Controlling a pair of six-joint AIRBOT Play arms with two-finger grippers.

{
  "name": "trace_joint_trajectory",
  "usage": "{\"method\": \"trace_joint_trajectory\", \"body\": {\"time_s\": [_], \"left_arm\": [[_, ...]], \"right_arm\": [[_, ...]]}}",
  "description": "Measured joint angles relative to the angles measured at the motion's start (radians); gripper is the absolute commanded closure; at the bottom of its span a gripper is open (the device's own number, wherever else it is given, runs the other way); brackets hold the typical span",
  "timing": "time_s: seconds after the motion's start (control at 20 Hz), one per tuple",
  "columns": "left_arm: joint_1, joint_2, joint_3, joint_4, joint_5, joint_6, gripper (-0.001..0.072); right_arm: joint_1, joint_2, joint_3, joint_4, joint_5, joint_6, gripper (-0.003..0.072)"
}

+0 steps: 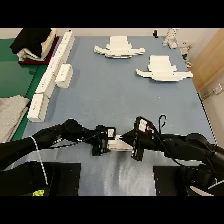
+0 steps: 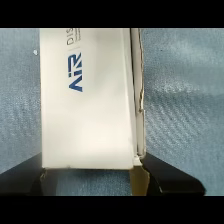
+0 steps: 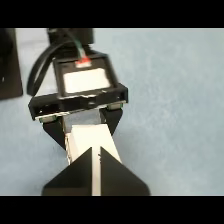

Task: Fold the box.

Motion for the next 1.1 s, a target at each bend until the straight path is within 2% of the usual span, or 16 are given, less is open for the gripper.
{"method": "trace_joint_trajectory", "body": {"time_s": [0.15,0.35,0.65,1.1], "left_arm": [[0.0,0.0,0.0,0.0,0.0,0.0,0.0111],[0.0,0.0,0.0,0.0,0.0,0.0,0.011],[0.0,0.0,0.0,0.0,0.0,0.0,0.011],[0.0,0.0,0.0,0.0,0.0,-0.001,0.0111]], "right_arm": [[-0.009,-0.015,-0.04,0.019,0.035,0.158,0.0687],[0.034,-0.032,-0.104,0.053,0.121,0.24,0.0687],[0.091,-0.04,-0.179,0.068,0.221,0.273,0.0686],[0.101,-0.089,-0.207,0.073,0.259,0.281,0.0686]]}}
